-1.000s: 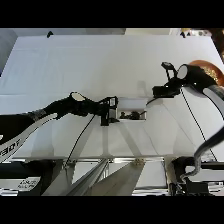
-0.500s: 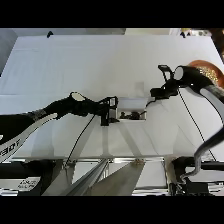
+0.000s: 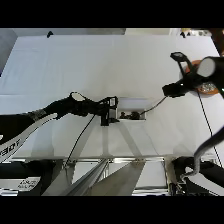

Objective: Fold the box and place the chain.

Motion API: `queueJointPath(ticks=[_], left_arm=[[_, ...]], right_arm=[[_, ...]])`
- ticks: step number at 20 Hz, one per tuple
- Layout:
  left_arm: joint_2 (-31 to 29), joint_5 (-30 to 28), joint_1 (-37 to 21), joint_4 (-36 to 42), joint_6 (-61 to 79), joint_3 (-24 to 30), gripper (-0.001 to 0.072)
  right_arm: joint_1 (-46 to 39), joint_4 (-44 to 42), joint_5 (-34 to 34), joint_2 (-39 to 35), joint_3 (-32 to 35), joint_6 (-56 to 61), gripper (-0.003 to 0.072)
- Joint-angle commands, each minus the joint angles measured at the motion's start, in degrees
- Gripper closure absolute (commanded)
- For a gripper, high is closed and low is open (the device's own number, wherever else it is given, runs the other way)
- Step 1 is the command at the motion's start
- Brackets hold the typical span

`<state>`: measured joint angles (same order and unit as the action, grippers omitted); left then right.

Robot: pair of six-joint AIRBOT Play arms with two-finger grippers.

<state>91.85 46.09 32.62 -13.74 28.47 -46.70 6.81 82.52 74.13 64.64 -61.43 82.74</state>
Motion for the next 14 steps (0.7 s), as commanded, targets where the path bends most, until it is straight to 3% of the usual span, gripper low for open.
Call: queueJointPath(ticks=[1,8,14], left_arm=[[0.0,0.0,0.0,0.0,0.0,0.0,0.0574],[0.0,0.0,0.0,0.0,0.0,0.0,0.0574],[0.0,0.0,0.0,0.0,0.0,0.0,0.0574]], right_arm=[[0.0,-8.0,4.5,-8.6,0.0,-3.1,0.0670],[0.0,-23.5,5.2,-16.5,0.0,-5.4,0.0670],[8.6,-24.6,-0.3,-16.3,0.0,-5.1,0.0670]])
